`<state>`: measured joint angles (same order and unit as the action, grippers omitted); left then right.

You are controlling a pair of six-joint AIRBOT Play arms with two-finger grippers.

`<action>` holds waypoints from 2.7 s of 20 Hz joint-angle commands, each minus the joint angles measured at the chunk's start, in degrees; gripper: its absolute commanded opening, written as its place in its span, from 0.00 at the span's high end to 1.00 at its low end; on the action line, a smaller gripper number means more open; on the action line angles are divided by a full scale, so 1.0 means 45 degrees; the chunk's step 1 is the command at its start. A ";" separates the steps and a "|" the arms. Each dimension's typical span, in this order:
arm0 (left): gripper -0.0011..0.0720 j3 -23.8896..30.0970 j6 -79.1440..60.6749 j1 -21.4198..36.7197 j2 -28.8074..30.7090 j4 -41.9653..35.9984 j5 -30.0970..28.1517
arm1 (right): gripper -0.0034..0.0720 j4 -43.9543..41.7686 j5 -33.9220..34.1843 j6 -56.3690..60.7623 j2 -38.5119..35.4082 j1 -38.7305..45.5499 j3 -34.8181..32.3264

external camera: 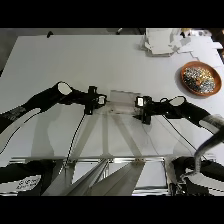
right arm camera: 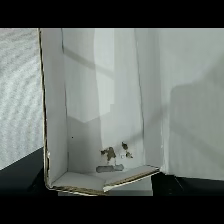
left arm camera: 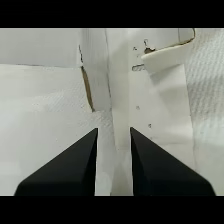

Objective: Fold the box and place the chain.

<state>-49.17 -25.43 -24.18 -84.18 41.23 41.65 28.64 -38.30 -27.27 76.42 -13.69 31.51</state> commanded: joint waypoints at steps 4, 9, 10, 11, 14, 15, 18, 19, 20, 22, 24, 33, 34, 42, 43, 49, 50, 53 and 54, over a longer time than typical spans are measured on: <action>0.67 -0.0005 -0.1477 -0.0141 -0.0287 -0.0627 0.0034 | 0.42 0.0000 -0.0015 0.0000 0.0000 -0.0010 0.0000; 0.67 -0.0005 -0.2064 -0.0452 -0.0738 -0.1025 0.0044 | 0.42 0.0000 -0.0015 0.0000 0.0000 -0.0010 0.0000; 0.67 -0.0005 -0.2064 -0.0520 -0.0763 -0.1030 0.0039 | 0.42 0.0000 -0.0015 0.0000 0.0000 -0.0010 0.0000; 0.67 -0.0005 -0.2064 -0.0554 -0.0767 -0.1035 0.0097 | 0.42 0.0000 -0.0015 0.0000 0.0000 -0.0010 0.0000; 0.68 -0.0005 -0.2064 -0.0680 -0.0767 -0.1069 0.0321 | 0.42 0.0000 -0.0015 0.0000 0.0000 -0.0010 0.0000; 0.70 -0.0010 -0.2064 -0.0699 -0.0753 -0.1083 0.0486 | 0.42 0.0000 -0.0015 0.0000 0.0000 -0.0010 0.0000; 0.71 -0.0010 -0.2045 -0.0709 -0.0539 -0.1234 0.0714 | 0.42 0.0000 -0.0015 0.0000 0.0000 -0.0010 0.0000; 0.71 -0.0010 -0.2050 -0.0709 -0.0447 -0.1394 0.0714 | 0.42 0.0000 -0.0015 0.0000 0.0000 -0.0010 0.0000; 0.71 -0.0010 -0.2055 -0.0709 -0.0359 -0.1569 0.0704 | 0.42 0.0000 -0.0015 0.0000 0.0000 -0.0010 0.0000; 0.71 -0.0024 -0.2069 -0.0709 -0.0301 -0.1826 0.0661 | 0.42 0.0000 -0.0015 0.0000 0.0000 -0.0010 0.0000; 0.71 -0.0029 -0.2064 -0.0714 -0.0340 -0.1836 0.0563 | 0.42 0.0000 -0.0015 0.0000 0.0000 -0.0010 0.0000; 0.82 -0.0034 -0.2059 -0.1171 -0.0520 -0.3381 0.0112 | 0.42 0.0000 -0.0015 0.0000 0.0000 -0.0010 0.0000; 0.81 -0.0029 -0.2055 -0.1229 -0.0617 -0.3492 0.0097 | 0.42 0.0000 -0.0015 0.0000 0.0000 -0.0010 0.0000; 0.58 -0.0029 -0.2006 -0.1365 -0.0772 -0.3769 0.0073 | 0.42 0.0000 -0.0015 0.0000 0.0000 -0.0010 0.0000; 0.58 -0.0029 -0.1953 -0.1355 -0.0767 -0.3585 0.0073 | 0.42 0.0000 -0.0015 0.0000 0.0000 -0.0010 0.0000; 0.81 -0.0029 0.5124 -0.0073 0.1020 -0.0476 0.0631 | 0.42 0.0000 -0.0015 0.0000 0.0000 -0.0010 0.0000; 0.82 -0.0029 0.6849 0.0267 0.1511 0.0257 0.0816 | 0.42 0.0005 -0.0010 0.0000 0.0000 -0.0010 0.0000; 0.83 -0.0029 1.0603 0.1239 0.2798 0.1617 0.1355 | 0.42 0.0000 -0.0015 0.0000 0.0000 -0.0010 0.0000; 0.91 -0.0029 1.2031 0.1603 0.3089 0.1836 0.1549 | 0.42 0.0000 -0.0010 0.0000 0.0000 -0.0010 0.0000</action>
<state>-49.25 8.16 -20.88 -74.83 42.81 46.19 28.67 -38.35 -27.29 76.42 -13.69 31.48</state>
